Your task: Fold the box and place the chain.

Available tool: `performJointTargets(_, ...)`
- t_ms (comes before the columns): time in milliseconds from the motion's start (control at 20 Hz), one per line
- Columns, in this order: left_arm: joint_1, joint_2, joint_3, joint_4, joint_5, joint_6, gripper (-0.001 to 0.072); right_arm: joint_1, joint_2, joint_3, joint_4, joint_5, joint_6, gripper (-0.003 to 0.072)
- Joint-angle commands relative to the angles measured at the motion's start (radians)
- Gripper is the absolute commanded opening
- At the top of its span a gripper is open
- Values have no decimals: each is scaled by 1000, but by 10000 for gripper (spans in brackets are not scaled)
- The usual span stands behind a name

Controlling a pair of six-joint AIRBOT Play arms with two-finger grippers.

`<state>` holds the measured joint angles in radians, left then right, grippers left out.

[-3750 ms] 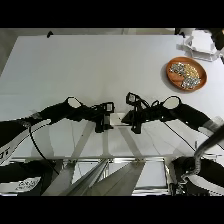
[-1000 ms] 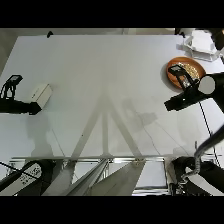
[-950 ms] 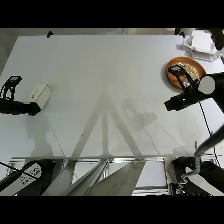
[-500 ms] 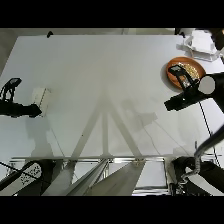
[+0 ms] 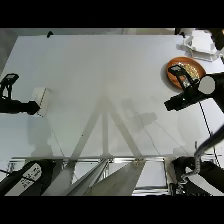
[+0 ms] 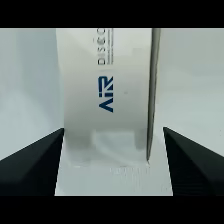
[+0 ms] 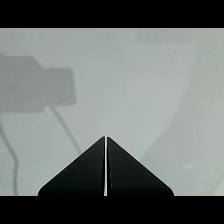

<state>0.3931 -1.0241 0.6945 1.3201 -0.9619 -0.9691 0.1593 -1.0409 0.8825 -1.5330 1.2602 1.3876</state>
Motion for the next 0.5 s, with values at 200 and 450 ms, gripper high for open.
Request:
performJointTargets(200, -194, 322, 1, -22, -13, 0, 689, 0, 1, 1, 0, 0, 0, 15)
performJointTargets(450, -307, 395, 1, -22, -66, 0, 688, 0, 1, 1, 0, 0, 0, 15)
